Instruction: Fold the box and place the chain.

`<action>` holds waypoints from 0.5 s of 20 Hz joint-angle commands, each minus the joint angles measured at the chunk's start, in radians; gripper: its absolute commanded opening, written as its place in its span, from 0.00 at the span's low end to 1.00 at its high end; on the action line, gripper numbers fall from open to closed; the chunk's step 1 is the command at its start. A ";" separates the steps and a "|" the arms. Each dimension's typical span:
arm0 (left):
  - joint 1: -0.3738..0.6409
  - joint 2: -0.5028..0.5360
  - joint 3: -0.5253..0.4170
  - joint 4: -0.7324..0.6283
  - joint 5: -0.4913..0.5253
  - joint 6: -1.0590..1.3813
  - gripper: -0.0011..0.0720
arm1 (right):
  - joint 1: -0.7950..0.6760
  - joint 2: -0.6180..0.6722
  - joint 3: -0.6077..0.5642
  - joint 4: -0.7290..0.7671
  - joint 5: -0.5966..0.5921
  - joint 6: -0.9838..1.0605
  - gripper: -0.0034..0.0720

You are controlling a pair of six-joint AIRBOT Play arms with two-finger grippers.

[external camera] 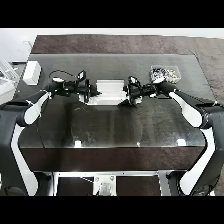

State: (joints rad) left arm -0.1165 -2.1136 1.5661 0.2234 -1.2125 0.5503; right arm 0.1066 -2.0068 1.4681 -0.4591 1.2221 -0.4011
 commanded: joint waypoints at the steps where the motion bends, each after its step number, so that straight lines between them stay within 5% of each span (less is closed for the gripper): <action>1: 0.000 -0.001 0.000 -0.001 -0.002 0.000 0.04 | 0.000 -0.005 0.001 0.014 0.002 0.008 0.96; 10: 0.000 -0.001 0.000 -0.003 -0.002 0.000 0.04 | -0.002 -0.005 0.008 -0.007 0.010 -0.004 0.91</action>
State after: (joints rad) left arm -0.1165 -2.1136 1.5661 0.2211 -1.2140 0.5503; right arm 0.1047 -2.0113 1.4712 -0.4496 1.2263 -0.4007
